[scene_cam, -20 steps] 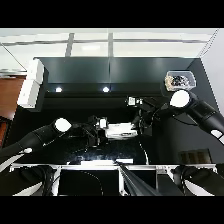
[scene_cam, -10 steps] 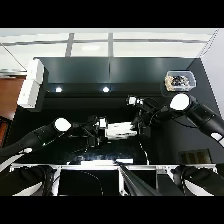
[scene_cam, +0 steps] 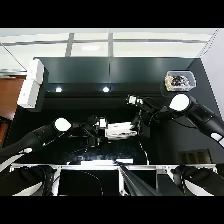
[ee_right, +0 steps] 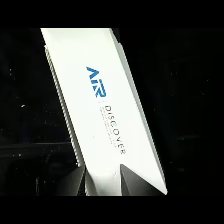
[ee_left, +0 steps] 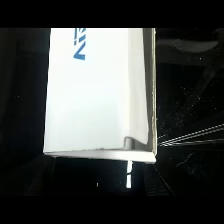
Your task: Fold the box and place the chain.
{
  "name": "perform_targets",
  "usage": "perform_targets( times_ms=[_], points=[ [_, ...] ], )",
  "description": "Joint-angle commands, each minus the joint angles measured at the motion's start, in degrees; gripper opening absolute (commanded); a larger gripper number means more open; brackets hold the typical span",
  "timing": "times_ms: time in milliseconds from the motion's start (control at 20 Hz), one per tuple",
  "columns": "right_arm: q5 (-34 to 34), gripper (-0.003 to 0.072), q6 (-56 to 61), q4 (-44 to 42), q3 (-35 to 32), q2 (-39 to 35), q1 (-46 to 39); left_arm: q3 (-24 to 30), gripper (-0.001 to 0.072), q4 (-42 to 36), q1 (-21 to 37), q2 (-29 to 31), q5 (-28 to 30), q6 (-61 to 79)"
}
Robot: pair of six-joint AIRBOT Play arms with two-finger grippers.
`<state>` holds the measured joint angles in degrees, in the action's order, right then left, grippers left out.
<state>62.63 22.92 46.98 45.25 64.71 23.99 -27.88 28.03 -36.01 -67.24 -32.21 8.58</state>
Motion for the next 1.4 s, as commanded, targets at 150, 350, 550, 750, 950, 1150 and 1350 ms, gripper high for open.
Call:
perform_targets(
  times_ms=[150, 350, 550, 750, 950, 1150, 1350],
  points=[
    [0.3, 0.0244, 0.9, -0.1, -0.4, 0.0, 0.2, 0.0, 0.0331, 0.0, 0.0, 0.0, 0.0, 0.0],
    [-0.2, 0.0245, 1.0, -1.1, -0.5, 0.0, 0.2, 0.0, 0.0331, 0.0, 0.0, 0.0, 0.0, 0.0],
    [-0.5, 0.0245, 1.9, -1.6, -1.2, 0.0, 0.2, 0.0, 0.0331, 0.0, 0.0, 0.0, 0.0, 0.0],
    [0.3, 0.0245, 2.0, -1.5, -2.0, 0.0, 0.2, 0.0, 0.0331, 0.0, 0.0, 0.0, 0.0, 0.0],
    [0.3, 0.0245, 2.0, -1.5, -2.1, 0.0, 0.2, 0.0, 0.0331, 0.0, 0.0, 0.0, 0.0, 0.0],
    [0.3, 0.0245, 2.2, -1.5, -2.1, 0.0, 0.5, 0.0, 0.0331, 0.0, 0.0, 0.0, 0.0, 0.0],
    [-2.6, 0.0245, 2.2, -1.5, -3.5, 0.0, 3.1, 0.0, 0.0331, 0.0, 0.0, 0.0, 0.0, 0.0]
  ],
)
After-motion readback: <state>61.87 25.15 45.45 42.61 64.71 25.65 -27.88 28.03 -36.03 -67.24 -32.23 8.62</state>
